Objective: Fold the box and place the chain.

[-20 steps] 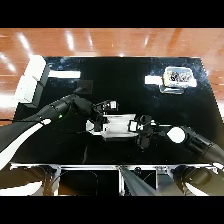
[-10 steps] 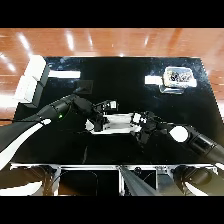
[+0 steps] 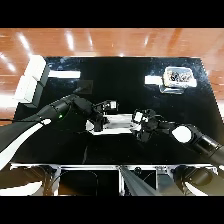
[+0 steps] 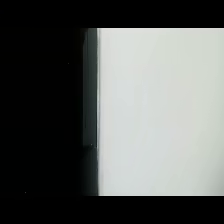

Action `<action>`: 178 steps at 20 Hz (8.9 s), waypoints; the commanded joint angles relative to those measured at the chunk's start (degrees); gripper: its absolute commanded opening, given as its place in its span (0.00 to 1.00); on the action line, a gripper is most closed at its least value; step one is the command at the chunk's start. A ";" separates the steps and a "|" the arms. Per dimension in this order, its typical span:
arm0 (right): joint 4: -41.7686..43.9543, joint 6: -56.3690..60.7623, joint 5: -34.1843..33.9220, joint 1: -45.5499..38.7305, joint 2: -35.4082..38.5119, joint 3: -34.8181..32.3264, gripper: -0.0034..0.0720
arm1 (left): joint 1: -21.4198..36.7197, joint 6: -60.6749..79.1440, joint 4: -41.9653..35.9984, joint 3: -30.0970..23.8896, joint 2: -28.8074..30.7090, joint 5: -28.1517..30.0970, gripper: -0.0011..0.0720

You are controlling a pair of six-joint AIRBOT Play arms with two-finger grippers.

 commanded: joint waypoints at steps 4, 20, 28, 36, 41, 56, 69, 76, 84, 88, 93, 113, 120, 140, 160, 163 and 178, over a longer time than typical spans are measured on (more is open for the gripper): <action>-2.10 -0.02 -2.10 -2.93 0.33 0.04 1.00 | 0.02 0.00 0.00 0.07 0.02 0.00 0.06; 19.58 -27.08 4.79 -4.28 -9.90 0.04 1.00 | 0.02 -0.02 0.04 0.07 0.04 1.14 0.06; 19.34 -28.89 7.93 -4.09 -11.06 0.04 1.00 | 0.00 -0.04 0.02 0.09 0.04 1.31 0.06; 19.15 -29.51 7.23 -3.13 -13.20 0.04 1.00 | 0.00 -1.64 0.04 0.07 0.02 3.06 0.05; 19.39 -29.70 7.08 -3.13 -14.27 0.04 1.00 | 0.00 -1.66 0.00 0.07 0.02 5.44 0.05; 19.34 -30.73 7.06 -3.10 -14.29 0.04 1.00 | 0.00 -2.97 0.00 0.07 0.02 5.79 0.05; 19.37 -30.71 7.06 -3.15 -14.29 0.04 0.68 | 0.00 -2.97 -0.35 0.07 0.02 5.86 0.06; 20.04 -30.45 8.02 -3.13 -14.29 0.04 0.68 | 0.00 -3.02 -0.37 0.07 0.02 7.96 0.06; 19.98 -28.68 8.52 -3.13 -14.29 0.04 0.96 | 0.00 -2.99 -0.37 0.07 0.02 7.98 0.06; 19.76 -28.55 8.55 -3.13 -14.29 0.04 0.96 | 0.00 -2.99 -0.37 0.07 0.02 7.98 0.06; 19.76 -28.55 8.52 -3.13 -14.29 0.04 0.96 | 0.00 -2.99 -0.37 0.09 0.04 8.44 0.06; 20.68 -27.80 5.95 -3.13 -14.29 0.04 0.82 | 0.07 -33.22 16.15 8.76 0.04 20.31 0.88; 20.63 -27.85 5.88 -3.13 -14.29 0.04 0.82 | 2.75 -42.29 25.35 8.76 2.16 31.76 0.88; 20.63 -27.82 5.70 -3.13 -14.29 0.04 0.82 | 12.02 -37.33 4.02 -14.75 27.65 12.81 0.88; 20.61 -27.69 5.99 -3.13 -14.29 0.02 0.82 | -12.87 -37.51 -8.96 -15.23 22.18 -44.15 0.06; 20.61 -27.69 5.99 -3.13 -14.29 0.02 0.82 | -12.87 -37.51 -8.96 -15.21 19.32 -44.17 0.05; 20.61 -27.69 5.97 -3.13 -14.29 0.02 0.82 | -12.85 -43.30 -8.81 -14.45 13.62 -36.20 0.05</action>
